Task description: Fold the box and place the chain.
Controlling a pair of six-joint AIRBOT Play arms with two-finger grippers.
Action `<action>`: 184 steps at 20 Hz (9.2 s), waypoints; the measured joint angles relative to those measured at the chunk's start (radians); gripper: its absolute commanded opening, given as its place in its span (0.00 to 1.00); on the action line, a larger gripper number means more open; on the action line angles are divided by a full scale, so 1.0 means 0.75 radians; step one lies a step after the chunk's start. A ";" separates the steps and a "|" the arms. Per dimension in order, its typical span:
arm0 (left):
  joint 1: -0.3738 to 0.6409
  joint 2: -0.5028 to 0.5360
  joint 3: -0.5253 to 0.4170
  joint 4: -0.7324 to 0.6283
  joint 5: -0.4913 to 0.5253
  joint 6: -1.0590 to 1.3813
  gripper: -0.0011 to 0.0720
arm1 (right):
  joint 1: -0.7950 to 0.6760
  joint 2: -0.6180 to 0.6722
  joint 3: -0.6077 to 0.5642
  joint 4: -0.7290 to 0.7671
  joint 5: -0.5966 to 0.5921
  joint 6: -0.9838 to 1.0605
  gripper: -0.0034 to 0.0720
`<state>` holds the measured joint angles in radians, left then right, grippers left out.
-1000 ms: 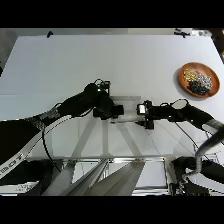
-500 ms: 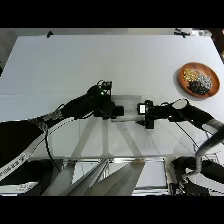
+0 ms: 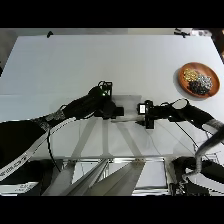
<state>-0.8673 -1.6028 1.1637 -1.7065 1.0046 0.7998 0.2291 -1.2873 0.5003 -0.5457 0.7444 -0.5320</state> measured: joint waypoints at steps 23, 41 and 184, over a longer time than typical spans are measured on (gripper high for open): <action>-0.002 -0.008 0.000 0.040 0.087 -0.051 0.02 | 0.002 0.000 -0.001 0.003 -0.004 0.002 0.68; -0.001 -0.030 -0.002 -0.017 0.080 -0.019 0.02 | 0.001 0.000 0.000 0.001 -0.001 0.001 0.68; 0.257 0.162 -0.481 -0.901 -0.408 2.877 0.56 | 0.000 0.000 -0.001 0.002 -0.002 -0.006 0.68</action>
<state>-0.6743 -1.4815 0.8028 -2.3825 0.6983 2.9578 0.2291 -1.2873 0.4999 -0.5442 0.7429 -0.5362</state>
